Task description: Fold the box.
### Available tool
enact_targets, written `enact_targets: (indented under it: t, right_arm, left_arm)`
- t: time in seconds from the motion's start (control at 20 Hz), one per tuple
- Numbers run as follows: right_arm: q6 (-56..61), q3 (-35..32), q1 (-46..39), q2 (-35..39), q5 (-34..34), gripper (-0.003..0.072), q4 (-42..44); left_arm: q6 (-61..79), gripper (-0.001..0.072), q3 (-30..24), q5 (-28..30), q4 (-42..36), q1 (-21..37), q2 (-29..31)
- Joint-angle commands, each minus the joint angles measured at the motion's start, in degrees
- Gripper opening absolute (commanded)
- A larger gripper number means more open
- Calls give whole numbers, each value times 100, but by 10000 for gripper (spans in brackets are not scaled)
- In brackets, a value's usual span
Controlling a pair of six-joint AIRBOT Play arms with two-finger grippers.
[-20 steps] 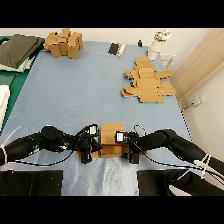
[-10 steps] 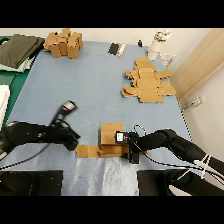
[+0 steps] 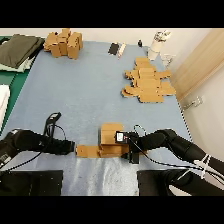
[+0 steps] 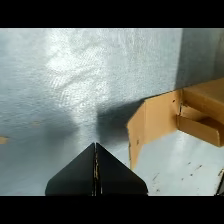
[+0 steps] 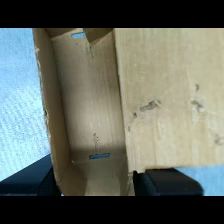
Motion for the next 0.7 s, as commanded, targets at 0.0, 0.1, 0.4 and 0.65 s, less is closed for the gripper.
enact_targets:
  t: [0.0,0.1,0.4,0.65]
  right_arm:
    - [2,4,0,4,0,511,2]
    - [2,2,0,4,0,511,2]
    - [2,4,0,4,0,511,2]
    - [2,2,0,4,0,511,2]
  left_arm:
    - [-179,11,-83,870,-623,-734,-616]
    - [-175,11,-42,1202,-844,-1233,-890]
    - [-219,11,68,1847,-1287,-1904,-925]
    - [-221,11,632,1805,-1045,-2081,-890]
